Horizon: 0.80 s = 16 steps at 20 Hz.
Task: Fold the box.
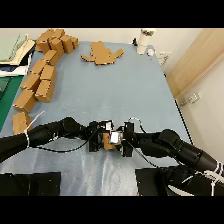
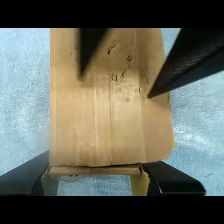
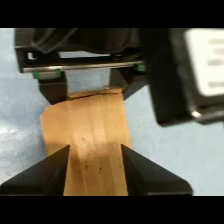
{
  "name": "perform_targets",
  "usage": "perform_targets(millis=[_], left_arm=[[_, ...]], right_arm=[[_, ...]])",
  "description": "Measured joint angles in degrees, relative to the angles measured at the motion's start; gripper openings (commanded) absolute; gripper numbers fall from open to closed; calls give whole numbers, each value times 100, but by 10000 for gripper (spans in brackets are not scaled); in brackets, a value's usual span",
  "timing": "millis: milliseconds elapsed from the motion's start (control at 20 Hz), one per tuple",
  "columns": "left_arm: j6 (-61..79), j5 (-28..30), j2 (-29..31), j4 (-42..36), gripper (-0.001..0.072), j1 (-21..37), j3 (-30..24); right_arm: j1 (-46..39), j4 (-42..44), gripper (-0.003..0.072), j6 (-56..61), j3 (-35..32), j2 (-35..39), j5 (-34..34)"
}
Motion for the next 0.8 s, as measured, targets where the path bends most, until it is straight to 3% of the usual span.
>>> perform_targets(millis=[800], left_arm=[[2, 2, 0, 2, 524, 0, 0]], right_arm=[[142, -625, 531, -533, -15, -85, -216]])
